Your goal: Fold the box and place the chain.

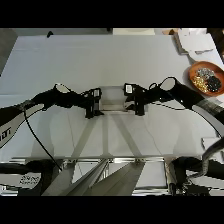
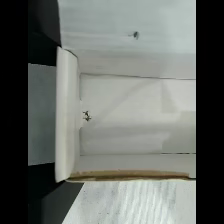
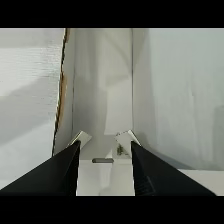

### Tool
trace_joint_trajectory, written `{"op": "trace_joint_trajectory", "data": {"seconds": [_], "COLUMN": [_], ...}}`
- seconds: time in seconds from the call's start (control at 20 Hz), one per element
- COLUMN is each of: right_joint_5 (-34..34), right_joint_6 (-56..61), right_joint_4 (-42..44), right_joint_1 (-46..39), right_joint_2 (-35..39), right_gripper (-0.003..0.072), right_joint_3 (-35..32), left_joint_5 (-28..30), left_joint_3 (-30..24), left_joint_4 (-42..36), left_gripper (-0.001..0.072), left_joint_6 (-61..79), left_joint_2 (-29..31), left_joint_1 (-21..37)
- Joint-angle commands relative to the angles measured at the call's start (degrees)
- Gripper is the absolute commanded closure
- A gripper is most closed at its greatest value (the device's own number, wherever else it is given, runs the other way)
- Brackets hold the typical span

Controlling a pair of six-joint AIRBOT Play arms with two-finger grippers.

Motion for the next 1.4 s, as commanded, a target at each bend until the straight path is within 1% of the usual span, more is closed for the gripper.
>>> {"op": "trace_joint_trajectory", "data": {"seconds": [0.0,0.05,0.15,0.2,0.3,0.4,0.65,0.85,1.0,1.1,1.2,1.3,1.35], "right_joint_5": [0.3,0.3,0.2,0.0,0.0,0.0,0.0,-0.2,-0.6,-1.9,-3.5,-4.3,-4.3], "right_joint_6": [0.1,0.1,0.1,0.1,0.4,2.9,10.7,17.2,28.2,38.4,50.1,59.2,61.5], "right_joint_4": [0.7,0.7,0.6,0.6,0.6,0.5,-0.3,-3.1,-11.1,-19.0,-25.0,-28.2,-29.0], "right_joint_1": [0.1,0.1,0.1,0.1,0.1,0.1,0.0,0.0,0.0,-0.3,-2.2,-5.1,-6.5], "right_joint_2": [-1.4,-1.7,-2.0,-2.0,-2.0,-2.0,0.1,5.8,10.9,13.9,15.9,16.7,16.9], "right_gripper": [0.0403,0.0434,0.0523,0.0529,0.0634,0.0674,0.0675,0.0675,0.0675,0.0675,0.0676,0.0676,0.0677], "right_joint_3": [0.0,0.0,0.0,0.0,0.0,0.0,0.0,0.0,0.0,0.0,0.0,-0.2,-0.5], "left_joint_5": [0.0,0.0,0.0,0.0,0.0,0.0,0.0,0.0,0.0,0.0,0.0,0.0,0.0], "left_joint_3": [0.0,0.0,0.0,0.0,0.0,0.0,0.0,0.0,0.0,0.0,0.0,0.0,0.0], "left_joint_4": [0.0,0.0,0.0,0.0,0.0,0.0,0.0,0.0,0.0,0.0,0.0,0.0,0.0], "left_gripper": [0.0498,0.0498,0.0498,0.0498,0.0498,0.0498,0.0498,0.0498,0.0498,0.0498,0.0498,0.0498,0.0498], "left_joint_6": [0.0,0.0,0.0,0.0,0.0,0.0,0.0,0.0,0.0,0.0,0.0,0.0,0.0], "left_joint_2": [0.0,0.0,0.0,0.0,0.0,0.0,0.0,0.0,0.0,0.0,0.0,0.0,0.0], "left_joint_1": [0.0,0.0,0.0,0.0,0.0,0.0,0.0,0.0,0.0,0.0,0.0,0.0,0.0]}}
